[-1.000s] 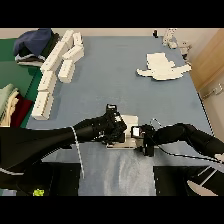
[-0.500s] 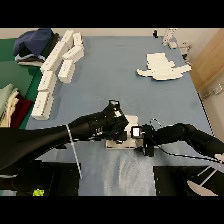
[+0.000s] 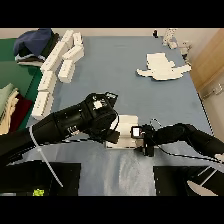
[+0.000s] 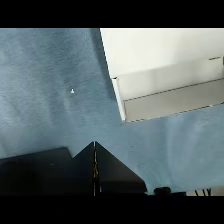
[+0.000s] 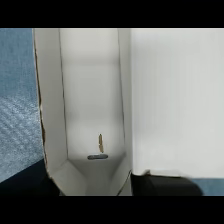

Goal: Fold the box.

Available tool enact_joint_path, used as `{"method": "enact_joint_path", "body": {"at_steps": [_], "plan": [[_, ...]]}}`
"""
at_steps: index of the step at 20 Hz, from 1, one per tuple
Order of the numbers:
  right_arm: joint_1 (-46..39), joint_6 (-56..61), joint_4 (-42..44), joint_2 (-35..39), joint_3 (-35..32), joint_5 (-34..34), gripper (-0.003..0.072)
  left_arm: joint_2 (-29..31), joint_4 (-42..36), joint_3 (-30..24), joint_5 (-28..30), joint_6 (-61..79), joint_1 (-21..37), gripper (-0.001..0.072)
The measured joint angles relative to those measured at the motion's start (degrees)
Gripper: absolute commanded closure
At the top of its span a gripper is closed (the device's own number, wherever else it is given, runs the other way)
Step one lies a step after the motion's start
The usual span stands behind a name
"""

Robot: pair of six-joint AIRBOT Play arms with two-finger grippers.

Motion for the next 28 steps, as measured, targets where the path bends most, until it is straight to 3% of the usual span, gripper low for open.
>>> {"method": "enact_joint_path", "body": {"at_steps": [8,11,15,16,17,18,23,28], "plan": [[0.0,0.0,0.0,0.0,0.0,0.0,0.0163,1.7,-0.2,-1.4,4.8,22.6,0.8,0.0699],[0.0,0.0,0.0,0.0,0.0,0.0,0.0163,6.0,-3.0,-7.0,10.8,34.7,4.9,0.0698],[0.0,0.0,0.0,0.0,0.0,0.0,0.0163,15.0,-7.8,-18.6,20.7,54.2,14.1,0.0695],[0.0,0.0,0.0,0.0,0.0,0.0,0.0163,17.2,-9.8,-21.5,22.9,60.2,16.7,0.0498],[0.0,0.0,0.0,0.0,0.0,0.0,0.0163,19.1,-12.3,-24.2,24.9,66.3,19.3,0.0095],[0.0,0.0,0.0,0.0,0.0,0.0,0.0163,20.4,-14.9,-26.6,26.4,72.1,21.7,0.0032],[0.0,0.0,0.0,0.0,0.0,0.0,0.0163,23.0,-30.4,-36.5,33.0,99.4,31.8,0.0028],[0.0,0.0,0.0,0.0,0.0,0.0,0.0163,19.5,-44.1,-42.1,38.6,119.6,35.0,0.0013]]}}
